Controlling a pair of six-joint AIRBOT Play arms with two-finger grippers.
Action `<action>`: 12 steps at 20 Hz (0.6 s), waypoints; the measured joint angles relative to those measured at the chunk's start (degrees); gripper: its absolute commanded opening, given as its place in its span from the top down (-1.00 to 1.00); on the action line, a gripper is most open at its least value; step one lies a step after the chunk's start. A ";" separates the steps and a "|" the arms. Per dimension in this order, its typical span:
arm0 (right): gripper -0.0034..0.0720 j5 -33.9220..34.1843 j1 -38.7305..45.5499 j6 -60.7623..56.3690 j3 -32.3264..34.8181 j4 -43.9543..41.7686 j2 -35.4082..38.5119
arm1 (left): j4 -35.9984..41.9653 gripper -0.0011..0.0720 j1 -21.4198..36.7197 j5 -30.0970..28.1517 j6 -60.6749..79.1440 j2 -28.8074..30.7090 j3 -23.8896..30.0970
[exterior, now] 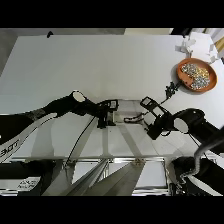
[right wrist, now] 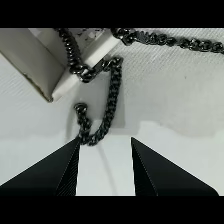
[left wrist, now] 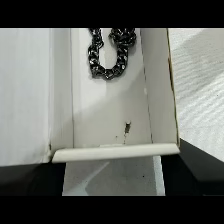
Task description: Fold the box and place the chain.
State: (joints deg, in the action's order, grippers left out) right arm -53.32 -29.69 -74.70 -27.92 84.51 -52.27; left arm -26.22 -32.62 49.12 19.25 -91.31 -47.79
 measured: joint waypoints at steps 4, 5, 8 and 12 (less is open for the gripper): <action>-0.04 3.32 0.07 0.15 1.16 -0.70 -2.95 | 0.00 0.40 0.00 0.00 0.00 0.00 0.00; -0.04 3.61 0.07 0.15 1.27 -0.87 -3.78 | 0.00 0.40 0.00 0.00 0.00 0.00 0.00; 0.17 4.31 0.07 0.17 1.44 -1.53 -5.51 | 0.00 0.40 0.00 0.00 0.00 0.00 0.00; 0.71 4.39 0.07 0.20 1.51 -2.54 -6.21 | 0.00 0.40 0.00 0.00 0.00 0.00 0.00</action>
State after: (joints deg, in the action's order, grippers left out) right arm -48.93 -29.63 -74.50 -26.41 81.97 -58.48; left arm -26.22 -32.62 49.12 19.25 -91.31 -47.79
